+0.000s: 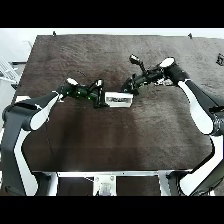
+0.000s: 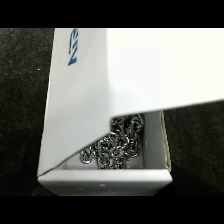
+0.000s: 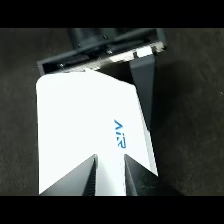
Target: Fold the box and place the chain.
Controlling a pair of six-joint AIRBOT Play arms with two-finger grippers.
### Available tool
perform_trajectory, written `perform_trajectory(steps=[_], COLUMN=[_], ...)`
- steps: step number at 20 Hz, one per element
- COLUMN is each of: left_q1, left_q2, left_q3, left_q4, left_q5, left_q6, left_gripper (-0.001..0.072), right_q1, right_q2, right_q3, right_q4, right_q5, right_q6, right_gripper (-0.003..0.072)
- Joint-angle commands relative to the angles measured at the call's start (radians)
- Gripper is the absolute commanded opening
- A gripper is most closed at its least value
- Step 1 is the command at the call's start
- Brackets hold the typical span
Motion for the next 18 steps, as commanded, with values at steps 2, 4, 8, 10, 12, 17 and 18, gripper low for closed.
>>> perform_trajectory(steps=[2, 4, 8, 10, 12, 17, 18], left_q1=[0.0, 0.0, 0.0, 0.0, 0.0, 0.0, 0.0], left_q2=[0.001, 0.001, 0.001, 0.001, 0.001, 0.001, 0.001], left_q3=[0.0, 0.0, 0.0, 0.0, 0.0, 0.0, 0.0], left_q4=[0.0, 0.0, 0.0, 0.0, 0.0, 0.0, 0.0], left_q5=[0.0, 0.0, 0.0, 0.0, 0.0, 0.0, 0.0], left_q6=[0.0, 0.0, 0.0, 0.0, 0.0, 0.0, 0.0], left_gripper=[0.0419, 0.0419, 0.0419, 0.0419, 0.0419, 0.0419, 0.0419], right_q1=[0.01, 0.01, 0.01, 0.01, 0.01, -0.012, -0.014], right_q2=[0.0, 0.0, 0.001, 0.005, 0.017, 0.032, 0.032], right_q3=[-0.006, -0.013, -0.015, -0.021, -0.047, -0.141, -0.147], right_q4=[-0.019, -0.018, -0.018, -0.01, -0.002, 0.001, 0.001], right_q5=[-0.009, 0.012, 0.052, 0.065, 0.07, 0.041, 0.012], right_q6=[-0.003, -0.003, -0.001, 0.002, 0.022, 0.026, 0.017], right_gripper=[0.0295, 0.0296, 0.0293, 0.0293, 0.0293, 0.0293, 0.0296])
